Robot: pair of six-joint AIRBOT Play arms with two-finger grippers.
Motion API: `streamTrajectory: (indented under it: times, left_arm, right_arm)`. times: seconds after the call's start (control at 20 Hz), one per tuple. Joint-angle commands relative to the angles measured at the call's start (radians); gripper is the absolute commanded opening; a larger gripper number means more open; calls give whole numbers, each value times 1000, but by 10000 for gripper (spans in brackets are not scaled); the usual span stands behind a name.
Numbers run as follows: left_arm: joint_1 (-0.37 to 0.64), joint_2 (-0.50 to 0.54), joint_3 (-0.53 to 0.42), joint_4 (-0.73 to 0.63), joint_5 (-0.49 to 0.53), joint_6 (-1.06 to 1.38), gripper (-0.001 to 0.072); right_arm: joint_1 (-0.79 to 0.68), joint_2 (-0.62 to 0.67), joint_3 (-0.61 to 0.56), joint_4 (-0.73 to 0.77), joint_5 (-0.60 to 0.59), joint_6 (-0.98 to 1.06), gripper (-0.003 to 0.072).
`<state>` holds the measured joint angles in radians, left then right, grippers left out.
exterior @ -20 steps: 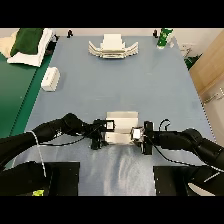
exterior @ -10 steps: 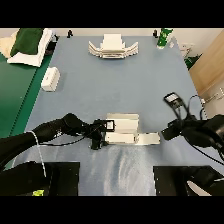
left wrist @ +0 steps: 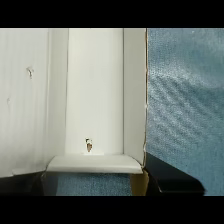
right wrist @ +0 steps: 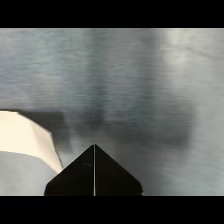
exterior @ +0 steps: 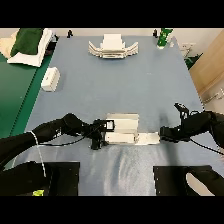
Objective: Fold the box.
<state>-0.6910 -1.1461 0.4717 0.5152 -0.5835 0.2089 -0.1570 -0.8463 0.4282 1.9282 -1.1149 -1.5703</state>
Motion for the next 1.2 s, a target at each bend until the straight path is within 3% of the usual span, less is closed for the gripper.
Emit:
streamTrajectory:
  times: [0.0,0.25,0.85,1.15]
  left_arm:
    - [-1,0,1,0,0,0,469]
    - [-1,0,1,0,0,0,470]
    - [-1,0,1,0,0,0,469]
    - [-1,0,1,0,0,0,470]
  right_arm:
    - [-60,-39,-9,167,9,-138,-1]
    - [-53,-38,-36,335,-13,-292,-1]
    - [-47,-40,-65,329,50,-307,-1]
    - [-46,-40,-86,393,49,-308,-1]
